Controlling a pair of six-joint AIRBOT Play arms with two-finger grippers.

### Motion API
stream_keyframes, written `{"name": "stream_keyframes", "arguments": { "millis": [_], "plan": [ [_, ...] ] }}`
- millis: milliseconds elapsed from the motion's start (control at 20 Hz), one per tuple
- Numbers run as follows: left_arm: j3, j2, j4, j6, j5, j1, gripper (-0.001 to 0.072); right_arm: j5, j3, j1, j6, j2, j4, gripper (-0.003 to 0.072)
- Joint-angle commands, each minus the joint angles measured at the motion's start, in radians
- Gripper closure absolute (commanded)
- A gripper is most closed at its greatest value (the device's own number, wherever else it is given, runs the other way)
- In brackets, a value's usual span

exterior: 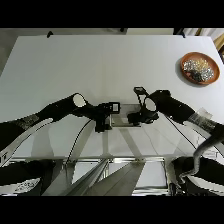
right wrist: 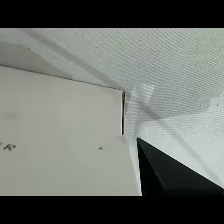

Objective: Fold the box and place the chain.

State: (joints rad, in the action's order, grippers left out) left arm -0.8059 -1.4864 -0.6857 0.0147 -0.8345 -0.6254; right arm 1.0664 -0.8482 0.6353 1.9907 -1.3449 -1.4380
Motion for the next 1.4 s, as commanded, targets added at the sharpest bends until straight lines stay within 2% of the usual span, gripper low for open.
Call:
{"name": "stream_keyframes", "arguments": {
  "millis": [0,100,250,350,400,600,700,750,800,850,1150,1200,1250,1300,1350],
  "plan": [
    [0.000,0.001,-0.001,0.000,0.000,0.000,0.0699,-0.061,-0.002,0.018,0.027,-0.010,-0.013,0.0362],
    [0.000,0.001,-0.001,0.000,0.000,0.000,0.0699,-0.064,-0.002,0.018,0.029,-0.012,-0.013,0.0411],
    [-0.001,0.001,-0.001,0.000,0.000,0.000,0.0699,-0.061,-0.002,0.023,0.030,-0.013,-0.010,0.0534],
    [-0.001,0.001,-0.001,0.000,0.000,0.000,0.0699,-0.061,-0.002,0.024,0.029,-0.016,-0.003,0.0650],
    [0.000,0.001,-0.001,0.000,0.000,0.000,0.0699,-0.061,-0.002,0.024,0.029,-0.019,-0.002,0.0671],
    [0.000,0.001,-0.001,0.000,0.000,0.000,0.0699,-0.061,-0.002,0.024,0.029,-0.026,-0.002,0.0666],
    [-0.001,0.001,-0.001,0.000,0.000,0.000,0.0699,-0.063,-0.002,0.024,0.029,-0.026,-0.002,0.0474],
    [0.000,0.001,-0.001,0.000,0.000,0.000,0.0699,-0.063,-0.002,0.024,0.029,-0.026,-0.002,0.0519],
    [0.000,0.001,0.000,0.000,0.000,0.000,0.0699,-0.064,-0.002,0.024,0.029,-0.026,-0.002,0.0623],
    [-0.001,0.001,-0.002,0.000,0.000,0.000,0.0699,-0.064,-0.002,0.024,0.029,-0.026,-0.003,0.0649],
    [0.000,0.001,-0.002,0.000,0.000,0.000,0.0699,-0.064,-0.002,0.024,0.028,-0.025,-0.002,0.0669],
    [-0.001,0.001,-0.002,0.000,0.000,0.000,0.0699,-0.064,-0.002,0.024,0.028,-0.023,-0.002,0.0630],
    [0.000,0.001,-0.002,0.000,0.000,0.000,0.0699,-0.064,-0.002,0.024,0.028,-0.019,-0.002,0.0497],
    [0.000,0.001,-0.001,0.000,0.000,0.000,0.0699,-0.064,-0.002,0.024,0.024,-0.010,-0.002,0.0399],
    [-0.001,0.001,-0.002,0.000,0.000,0.000,0.0699,-0.064,-0.002,0.024,0.024,0.004,-0.007,0.0372]
  ]
}}
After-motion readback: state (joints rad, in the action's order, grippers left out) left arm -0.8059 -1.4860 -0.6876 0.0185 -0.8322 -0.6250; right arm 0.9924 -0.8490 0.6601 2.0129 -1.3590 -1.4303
